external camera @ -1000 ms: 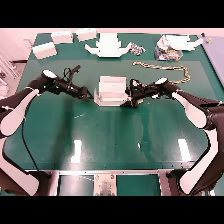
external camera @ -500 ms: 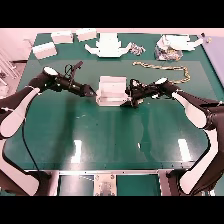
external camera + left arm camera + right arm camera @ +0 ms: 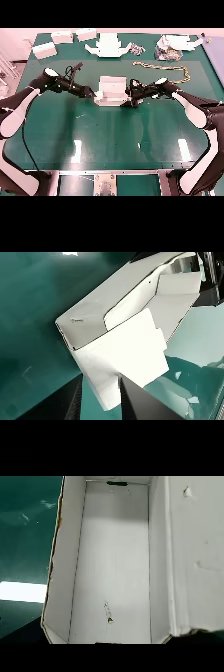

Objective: Fold the box and place the chain.

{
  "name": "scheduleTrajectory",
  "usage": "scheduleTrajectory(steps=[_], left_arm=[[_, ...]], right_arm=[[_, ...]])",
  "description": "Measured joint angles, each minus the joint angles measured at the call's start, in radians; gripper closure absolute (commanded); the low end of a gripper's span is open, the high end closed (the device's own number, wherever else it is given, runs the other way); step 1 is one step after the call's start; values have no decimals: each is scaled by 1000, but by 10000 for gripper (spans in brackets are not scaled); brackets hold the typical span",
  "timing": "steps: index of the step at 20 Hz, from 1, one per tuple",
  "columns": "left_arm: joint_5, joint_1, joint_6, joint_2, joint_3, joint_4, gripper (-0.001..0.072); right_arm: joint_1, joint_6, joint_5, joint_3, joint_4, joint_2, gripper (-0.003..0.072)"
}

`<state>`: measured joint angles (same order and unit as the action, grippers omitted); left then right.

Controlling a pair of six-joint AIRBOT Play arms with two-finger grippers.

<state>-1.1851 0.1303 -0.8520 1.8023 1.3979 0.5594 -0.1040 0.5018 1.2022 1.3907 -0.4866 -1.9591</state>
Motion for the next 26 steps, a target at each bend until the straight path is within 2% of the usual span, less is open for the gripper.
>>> scheduleTrajectory(steps=[8, 14, 20, 26], left_arm=[[-23, 0, 53, 0, -4, -79, 431], [-33, 0, 55, 0, -4, -84, 431], [-31, 0, 28, 11, -5, -24, 431], [-23, 35, 42, 22, -5, -52, 431]], right_arm=[[0, 0, 0, 0, 0, 0, 133], [0, 0, 0, 0, 0, 0, 133], [0, 0, 0, 0, 0, 0, 133], [0, 0, 0, 0, 0, 0, 133]])
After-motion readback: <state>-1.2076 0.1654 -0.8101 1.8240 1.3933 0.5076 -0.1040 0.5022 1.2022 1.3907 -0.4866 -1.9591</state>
